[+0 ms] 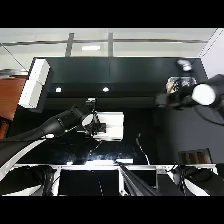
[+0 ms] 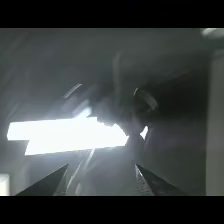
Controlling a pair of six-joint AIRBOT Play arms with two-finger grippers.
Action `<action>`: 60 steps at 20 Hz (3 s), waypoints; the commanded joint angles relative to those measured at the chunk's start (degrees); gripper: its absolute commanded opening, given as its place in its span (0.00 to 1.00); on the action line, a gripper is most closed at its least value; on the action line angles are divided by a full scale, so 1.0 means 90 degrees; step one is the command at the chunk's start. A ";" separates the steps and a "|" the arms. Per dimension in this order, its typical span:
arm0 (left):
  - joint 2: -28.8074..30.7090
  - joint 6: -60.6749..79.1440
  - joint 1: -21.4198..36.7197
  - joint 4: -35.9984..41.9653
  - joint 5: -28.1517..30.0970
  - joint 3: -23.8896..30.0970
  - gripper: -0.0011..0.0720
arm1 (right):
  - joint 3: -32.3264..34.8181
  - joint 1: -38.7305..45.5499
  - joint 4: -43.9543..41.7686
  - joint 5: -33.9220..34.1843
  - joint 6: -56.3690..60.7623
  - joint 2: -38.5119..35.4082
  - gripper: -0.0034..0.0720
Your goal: Fold the box and place the chain.
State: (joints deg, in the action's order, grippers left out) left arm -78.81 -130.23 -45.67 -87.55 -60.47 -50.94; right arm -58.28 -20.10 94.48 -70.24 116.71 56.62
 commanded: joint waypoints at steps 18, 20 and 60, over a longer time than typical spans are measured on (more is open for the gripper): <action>-0.0002 -0.0002 0.0010 0.0136 -0.0005 0.0002 0.06 | -0.2975 0.3594 0.0114 0.1231 0.0267 0.4500 0.85; -0.0002 -0.0002 0.0010 0.0138 -0.0005 0.0002 0.06 | -0.2975 0.3597 0.0425 0.1190 0.0493 0.4595 0.85; -0.0002 0.0000 0.0005 0.0306 0.0041 0.0002 0.06 | -0.3376 0.3606 -0.3361 0.0168 -0.3961 -0.0396 0.07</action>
State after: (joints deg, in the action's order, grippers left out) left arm -78.81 -130.28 -45.63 -85.23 -60.01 -50.94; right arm -88.60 12.43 74.32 -65.76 85.86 57.84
